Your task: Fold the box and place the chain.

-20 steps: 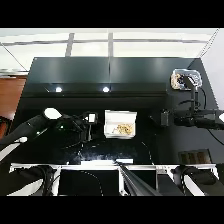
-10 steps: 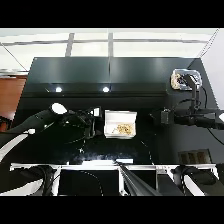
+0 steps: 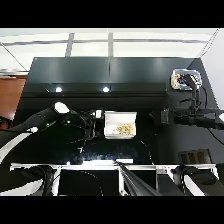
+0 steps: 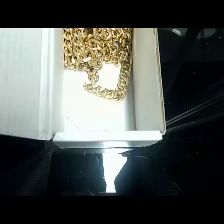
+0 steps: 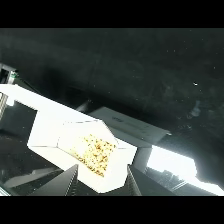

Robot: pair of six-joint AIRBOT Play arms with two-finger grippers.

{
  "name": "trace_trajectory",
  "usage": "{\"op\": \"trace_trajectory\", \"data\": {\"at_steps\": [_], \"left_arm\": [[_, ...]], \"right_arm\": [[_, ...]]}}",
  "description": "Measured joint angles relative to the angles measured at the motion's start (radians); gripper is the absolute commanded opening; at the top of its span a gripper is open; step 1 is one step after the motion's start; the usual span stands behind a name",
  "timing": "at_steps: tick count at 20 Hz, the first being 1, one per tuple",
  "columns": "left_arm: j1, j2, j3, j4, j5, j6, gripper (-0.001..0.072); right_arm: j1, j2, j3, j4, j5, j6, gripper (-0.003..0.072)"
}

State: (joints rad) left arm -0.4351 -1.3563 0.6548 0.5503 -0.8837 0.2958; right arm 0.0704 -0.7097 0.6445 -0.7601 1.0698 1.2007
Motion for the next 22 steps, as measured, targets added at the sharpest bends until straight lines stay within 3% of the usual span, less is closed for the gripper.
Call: {"op": "trace_trajectory", "data": {"at_steps": [9,11,12,13,14,15,19,22], "left_arm": [[-0.054,0.0,0.0,0.002,0.04,-0.045,0.071],[-0.063,0.0,0.0,0.001,0.059,-0.054,0.0666],[-0.066,0.0,0.0,0.001,0.061,-0.057,0.058],[-0.068,0.0,0.0,0.001,0.064,-0.06,0.0489],[-0.069,0.0,0.0,0.0,0.065,-0.06,0.0482],[-0.071,0.0,0.0,0.0,0.067,-0.062,0.0482],[-0.073,0.0,0.0,0.0,0.072,-0.064,0.0482],[-0.073,0.0,0.0,-0.001,0.075,-0.066,0.0482]], "right_arm": [[0.0,0.0,0.0,0.0,0.0,0.0,0.0366],[0.0,0.0,0.0,0.0,-0.001,0.0,0.0366],[0.0,0.0,0.0,0.0,-0.002,0.0,0.0366],[0.0,0.0,0.0,0.0,-0.005,0.0,0.0419],[0.0,0.0,0.0,0.0,-0.012,0.0,0.0677],[0.0,0.0,0.0,0.0,-0.026,0.0,0.072],[0.019,-0.03,0.006,-0.005,-0.103,-0.002,0.072],[0.062,-0.143,0.054,-0.002,-0.142,-0.024,0.072]]}}
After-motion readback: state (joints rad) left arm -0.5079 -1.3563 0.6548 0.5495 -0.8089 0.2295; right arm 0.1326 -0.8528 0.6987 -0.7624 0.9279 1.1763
